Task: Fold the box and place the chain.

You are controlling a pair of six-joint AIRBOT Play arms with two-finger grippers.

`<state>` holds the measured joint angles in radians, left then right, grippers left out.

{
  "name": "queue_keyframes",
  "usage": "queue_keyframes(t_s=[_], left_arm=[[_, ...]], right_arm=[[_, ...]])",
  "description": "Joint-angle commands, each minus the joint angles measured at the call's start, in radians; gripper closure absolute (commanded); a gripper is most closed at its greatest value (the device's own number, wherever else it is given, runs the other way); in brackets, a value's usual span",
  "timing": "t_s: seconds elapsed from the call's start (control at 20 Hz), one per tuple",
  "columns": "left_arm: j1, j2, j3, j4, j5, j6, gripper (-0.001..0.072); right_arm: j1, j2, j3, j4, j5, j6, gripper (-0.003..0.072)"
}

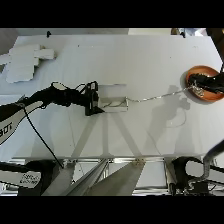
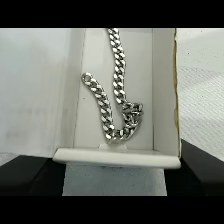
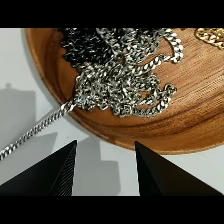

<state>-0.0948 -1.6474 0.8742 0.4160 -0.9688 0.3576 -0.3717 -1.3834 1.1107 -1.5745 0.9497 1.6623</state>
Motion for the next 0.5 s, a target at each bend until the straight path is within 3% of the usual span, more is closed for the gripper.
queue_keyframes(t_s=[0.0, 0.45], left_arm=[[0.000, 0.001, 0.001, 0.000, 0.000, 0.000, 0.0144], [0.000, 0.001, 0.001, 0.000, 0.000, 0.000, 0.0144]], right_arm=[[-0.019, -0.051, 0.000, -0.021, -0.083, 0.094, 0.0277], [-0.014, -0.177, 0.000, -0.026, -0.158, 0.123, 0.0248]])
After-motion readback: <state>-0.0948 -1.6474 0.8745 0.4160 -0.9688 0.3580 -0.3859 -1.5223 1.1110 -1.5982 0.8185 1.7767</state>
